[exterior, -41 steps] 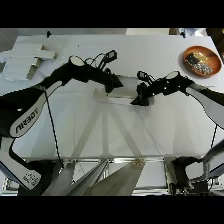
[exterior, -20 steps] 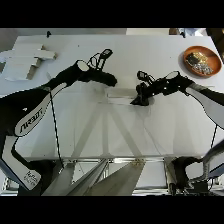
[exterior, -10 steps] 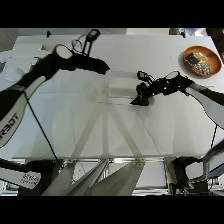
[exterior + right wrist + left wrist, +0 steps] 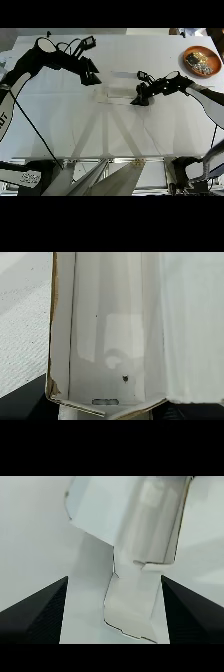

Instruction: Fold the box and place the chain.

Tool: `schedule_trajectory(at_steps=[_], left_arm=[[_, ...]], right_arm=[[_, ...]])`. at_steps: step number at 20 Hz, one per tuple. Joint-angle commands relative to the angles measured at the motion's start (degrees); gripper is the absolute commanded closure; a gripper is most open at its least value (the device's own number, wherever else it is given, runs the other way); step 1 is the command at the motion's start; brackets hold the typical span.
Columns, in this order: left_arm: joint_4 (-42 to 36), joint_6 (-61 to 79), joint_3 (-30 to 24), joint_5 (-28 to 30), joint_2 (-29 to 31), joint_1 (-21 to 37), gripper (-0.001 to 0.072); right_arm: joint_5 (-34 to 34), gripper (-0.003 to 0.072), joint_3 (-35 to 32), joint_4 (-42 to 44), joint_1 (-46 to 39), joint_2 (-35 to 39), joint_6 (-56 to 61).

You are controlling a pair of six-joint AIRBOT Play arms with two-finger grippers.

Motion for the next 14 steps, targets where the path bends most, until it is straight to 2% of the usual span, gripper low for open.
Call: schedule_trajectory(at_steps=[1,9,14], left_arm=[[5.4,7.1,-0.1,-1.9,-2.6,-1.7,0.0075],[9.1,7.9,-0.1,3.6,-7.0,-5.5,0.0073],[9.1,7.8,-0.1,3.6,-8.7,-5.7,0.0075]], right_arm=[[0.0,0.0232,0.0,0.0,0.0,0.0,0.0],[0.0,0.0232,0.0,0.0,0.0,0.0,0.0],[0.0,0.0232,0.0,0.0,0.0,0.0,0.0]])
